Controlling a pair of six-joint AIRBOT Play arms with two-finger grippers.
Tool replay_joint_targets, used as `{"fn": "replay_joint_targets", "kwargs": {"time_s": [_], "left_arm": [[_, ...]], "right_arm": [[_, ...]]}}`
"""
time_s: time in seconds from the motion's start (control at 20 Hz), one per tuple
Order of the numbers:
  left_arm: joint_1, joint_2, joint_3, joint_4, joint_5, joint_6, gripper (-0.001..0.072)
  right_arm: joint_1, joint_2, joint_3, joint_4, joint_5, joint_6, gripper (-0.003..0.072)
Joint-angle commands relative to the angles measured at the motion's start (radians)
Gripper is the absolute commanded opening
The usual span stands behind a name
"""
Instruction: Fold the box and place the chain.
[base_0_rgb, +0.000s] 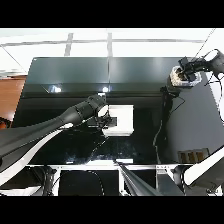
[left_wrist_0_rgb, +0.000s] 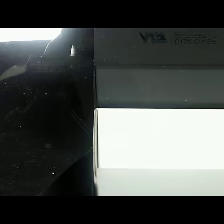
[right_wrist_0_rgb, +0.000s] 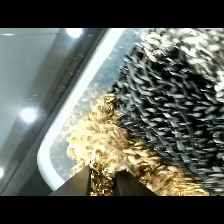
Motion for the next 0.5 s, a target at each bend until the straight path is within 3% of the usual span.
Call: {"fn": "replay_joint_targets", "kwargs": {"time_s": [0.0,0.45], "left_arm": [[0.0,0.0,0.001,-0.003,0.0,0.0,0.0029],[0.0,0.0,0.001,-0.003,0.0,0.0,0.0029]], "right_arm": [[-0.004,0.016,0.007,0.06,0.016,-0.09,0.0015],[-0.053,0.341,0.008,0.076,0.088,-0.396,0.0013]]}}
